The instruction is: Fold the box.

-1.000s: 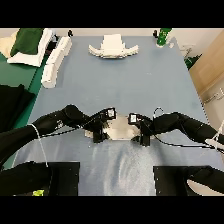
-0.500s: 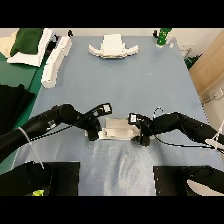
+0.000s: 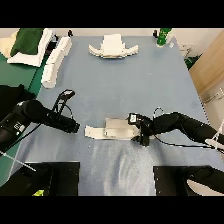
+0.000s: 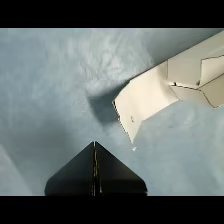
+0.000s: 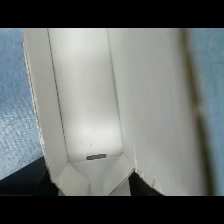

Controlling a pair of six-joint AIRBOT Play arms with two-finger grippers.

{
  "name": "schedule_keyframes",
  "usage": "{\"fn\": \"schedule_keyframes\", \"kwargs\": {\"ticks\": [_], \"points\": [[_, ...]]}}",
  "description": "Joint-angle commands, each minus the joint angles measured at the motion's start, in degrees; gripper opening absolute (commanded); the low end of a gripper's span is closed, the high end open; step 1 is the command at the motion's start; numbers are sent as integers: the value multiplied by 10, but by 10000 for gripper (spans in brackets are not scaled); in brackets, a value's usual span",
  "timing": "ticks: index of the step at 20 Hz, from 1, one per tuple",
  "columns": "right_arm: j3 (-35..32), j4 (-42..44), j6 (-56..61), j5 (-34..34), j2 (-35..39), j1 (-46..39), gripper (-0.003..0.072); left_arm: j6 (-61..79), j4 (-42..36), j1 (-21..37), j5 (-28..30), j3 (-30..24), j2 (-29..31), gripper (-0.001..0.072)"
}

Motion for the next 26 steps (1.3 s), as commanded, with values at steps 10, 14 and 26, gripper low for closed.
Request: {"fn": "schedule_keyframes", "kwargs": {"ticks": [10, 14, 26], "points": [[0, 0, 0, 0, 0, 0, 518, 40, -298, -84, 188, -91, -123, 14], [0, 0, 0, 0, 0, 0, 518, 43, -301, -82, 157, -91, -100, 14], [0, 0, 0, 0, 0, 0, 518, 39, -339, -83, 145, -59, -68, 469]]}}
